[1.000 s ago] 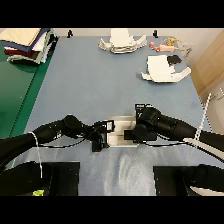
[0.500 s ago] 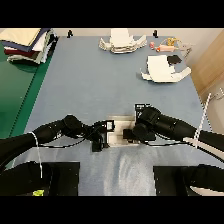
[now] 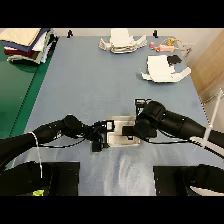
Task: Fold the box.
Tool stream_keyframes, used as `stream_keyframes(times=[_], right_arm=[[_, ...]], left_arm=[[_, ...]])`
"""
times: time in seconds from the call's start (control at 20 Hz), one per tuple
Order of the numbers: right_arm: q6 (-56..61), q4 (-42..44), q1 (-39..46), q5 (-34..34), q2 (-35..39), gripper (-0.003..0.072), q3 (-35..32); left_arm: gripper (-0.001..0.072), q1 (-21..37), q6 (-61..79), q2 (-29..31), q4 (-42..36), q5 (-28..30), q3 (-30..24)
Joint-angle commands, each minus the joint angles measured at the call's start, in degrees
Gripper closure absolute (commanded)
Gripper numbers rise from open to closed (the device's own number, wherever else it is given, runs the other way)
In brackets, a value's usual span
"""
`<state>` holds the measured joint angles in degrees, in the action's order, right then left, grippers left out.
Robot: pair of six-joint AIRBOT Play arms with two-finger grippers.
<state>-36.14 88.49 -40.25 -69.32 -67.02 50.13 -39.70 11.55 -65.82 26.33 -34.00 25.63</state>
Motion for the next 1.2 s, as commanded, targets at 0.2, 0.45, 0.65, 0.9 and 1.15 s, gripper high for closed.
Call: stream_keyframes(times=[0.2, 0.45, 0.65, 0.9, 1.15], right_arm=[[-2.1, -12.7, 3.3, -16.2, 10.7, 0.0635, 4.6], [-18.9, -5.7, 19.5, -9.6, 8.9, 0.0684, 3.3], [-41.3, 17.9, 36.8, 0.9, 0.9, 0.0684, 3.4], [-69.1, 47.9, 47.7, -3.3, -14.0, 0.0685, 5.6], [-80.5, 48.8, 43.3, -13.6, -20.4, 0.0684, 11.6]], left_arm=[[0.0239, 0.0, 0.0, 0.0, 0.0, 0.0, 0.0], [0.0238, 0.0, 0.0, 0.0, 0.0, 0.0, 0.0], [0.0239, 0.0, 0.0, 0.0, 0.0, 0.0, 0.0], [0.0239, 0.0, 0.0, 0.0, 0.0, 0.0, 0.0], [0.0239, 0.0, 0.0, 0.0, 0.0, 0.0, 0.0]])
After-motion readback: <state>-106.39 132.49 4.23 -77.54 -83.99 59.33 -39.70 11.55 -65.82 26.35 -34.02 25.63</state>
